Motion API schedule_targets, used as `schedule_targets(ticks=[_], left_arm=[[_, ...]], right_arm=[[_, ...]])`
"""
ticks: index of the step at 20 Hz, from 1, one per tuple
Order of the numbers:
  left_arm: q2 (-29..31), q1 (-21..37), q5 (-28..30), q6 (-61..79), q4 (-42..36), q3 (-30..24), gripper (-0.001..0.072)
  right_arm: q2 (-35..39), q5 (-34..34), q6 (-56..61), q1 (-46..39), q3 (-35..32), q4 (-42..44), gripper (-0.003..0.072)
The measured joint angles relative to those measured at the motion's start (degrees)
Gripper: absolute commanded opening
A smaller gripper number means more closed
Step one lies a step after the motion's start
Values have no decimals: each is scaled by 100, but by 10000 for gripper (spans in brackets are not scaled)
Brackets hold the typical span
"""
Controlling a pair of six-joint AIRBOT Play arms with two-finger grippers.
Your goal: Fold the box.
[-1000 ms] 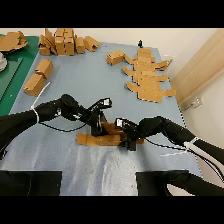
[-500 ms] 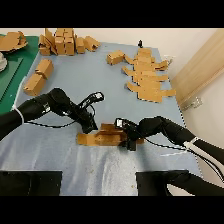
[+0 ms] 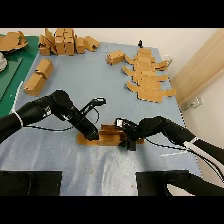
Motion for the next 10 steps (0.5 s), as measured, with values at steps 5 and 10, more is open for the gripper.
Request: schedule_targets(ticks=[5, 10], left_arm=[[-197, -61, 136, 74, -157, -4, 9], [-280, -72, 179, 168, -240, -4, 9]], right_arm=[[4, -35, 0, 0, -2, -7, 522], [7, -42, 2, 0, 0, -9, 523]])
